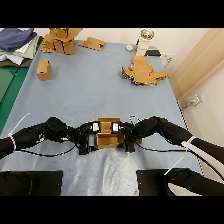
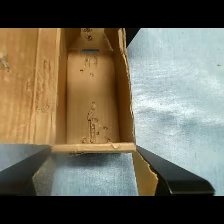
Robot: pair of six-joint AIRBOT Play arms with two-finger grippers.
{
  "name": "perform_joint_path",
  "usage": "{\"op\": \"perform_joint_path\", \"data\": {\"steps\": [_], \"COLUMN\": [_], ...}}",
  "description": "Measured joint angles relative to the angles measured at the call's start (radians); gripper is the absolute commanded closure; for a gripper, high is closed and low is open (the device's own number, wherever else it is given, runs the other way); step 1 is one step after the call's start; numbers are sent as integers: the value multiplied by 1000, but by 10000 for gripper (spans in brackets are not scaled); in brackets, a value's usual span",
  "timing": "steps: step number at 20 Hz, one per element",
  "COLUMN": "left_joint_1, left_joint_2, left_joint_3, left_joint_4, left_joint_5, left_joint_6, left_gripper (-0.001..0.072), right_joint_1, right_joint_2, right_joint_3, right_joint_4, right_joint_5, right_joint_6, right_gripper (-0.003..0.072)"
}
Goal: Fold the box.
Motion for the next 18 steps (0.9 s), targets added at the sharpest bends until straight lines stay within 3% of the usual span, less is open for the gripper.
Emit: {"op": "perform_joint_path", "data": {"steps": [18], "left_joint_1": [-61], "left_joint_2": [-26], "left_joint_3": [5], "left_joint_4": [-29], "left_joint_5": [86], "left_joint_6": [0], "left_gripper": [-1], "right_joint_1": [0], "right_joint_2": [0], "right_joint_3": [0], "right_joint_4": [0], "right_joint_5": [0], "right_joint_6": [0], "right_gripper": [214]}}
